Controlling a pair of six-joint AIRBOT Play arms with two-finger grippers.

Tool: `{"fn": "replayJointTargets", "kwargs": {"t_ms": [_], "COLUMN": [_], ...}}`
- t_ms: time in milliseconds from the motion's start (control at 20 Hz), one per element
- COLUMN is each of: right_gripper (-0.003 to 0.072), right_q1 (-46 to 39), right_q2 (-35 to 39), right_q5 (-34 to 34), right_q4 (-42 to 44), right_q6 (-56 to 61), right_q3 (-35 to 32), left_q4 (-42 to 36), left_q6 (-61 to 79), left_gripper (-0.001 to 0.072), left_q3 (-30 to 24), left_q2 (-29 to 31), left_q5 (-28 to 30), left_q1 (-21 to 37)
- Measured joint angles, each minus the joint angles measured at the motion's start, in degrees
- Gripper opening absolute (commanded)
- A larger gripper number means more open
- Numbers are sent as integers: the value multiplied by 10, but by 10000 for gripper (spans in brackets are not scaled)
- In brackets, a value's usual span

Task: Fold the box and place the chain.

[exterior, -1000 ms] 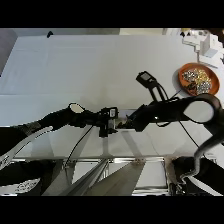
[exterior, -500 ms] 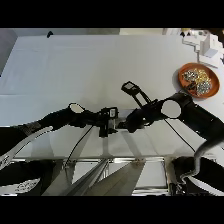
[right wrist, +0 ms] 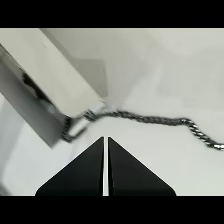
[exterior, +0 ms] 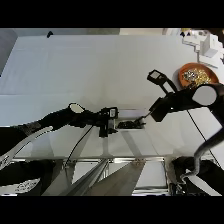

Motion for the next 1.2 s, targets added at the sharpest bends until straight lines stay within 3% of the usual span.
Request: {"fn": "replayJointTargets", "kwargs": {"t_ms": [100, 150, 200, 300, 350, 400, 550, 650, 700, 1200], "right_gripper": [66, 108, 221, 214, 128, 109, 111, 175, 208, 175], "right_q1": [-38, -50, -58, -68, -71, -74, -77, -78, -79, -79], "right_q2": [-9, -16, -21, -29, -31, -33, -36, -37, -37, -37], "right_q5": [7, 9, 11, 16, 16, 15, -8, -18, -22, -43], "right_q4": [7, 9, 13, 22, 26, 32, 68, 96, 109, 192], "right_q6": [-82, -125, -172, -282, -346, -403, -524, -585, -609, -685], "right_q3": [-7, -15, -25, -52, -68, -85, -128, -147, -153, -168], "left_q4": [0, 0, 0, 0, 0, 0, 0, 0, 0, 0], "left_q6": [0, 0, 0, 0, 0, 0, 0, 0, 0, 0], "left_gripper": [139, 139, 139, 139, 139, 139, 139, 139, 139, 139], "left_q3": [0, 0, 0, 0, 0, 0, 0, 0, 0, 0], "left_q2": [0, 0, 0, 0, 0, 0, 0, 0, 0, 0], "left_q5": [0, 0, 0, 0, 0, 0, 0, 0, 0, 0], "left_q1": [0, 0, 0, 0, 0, 0, 0, 0, 0, 0]}}
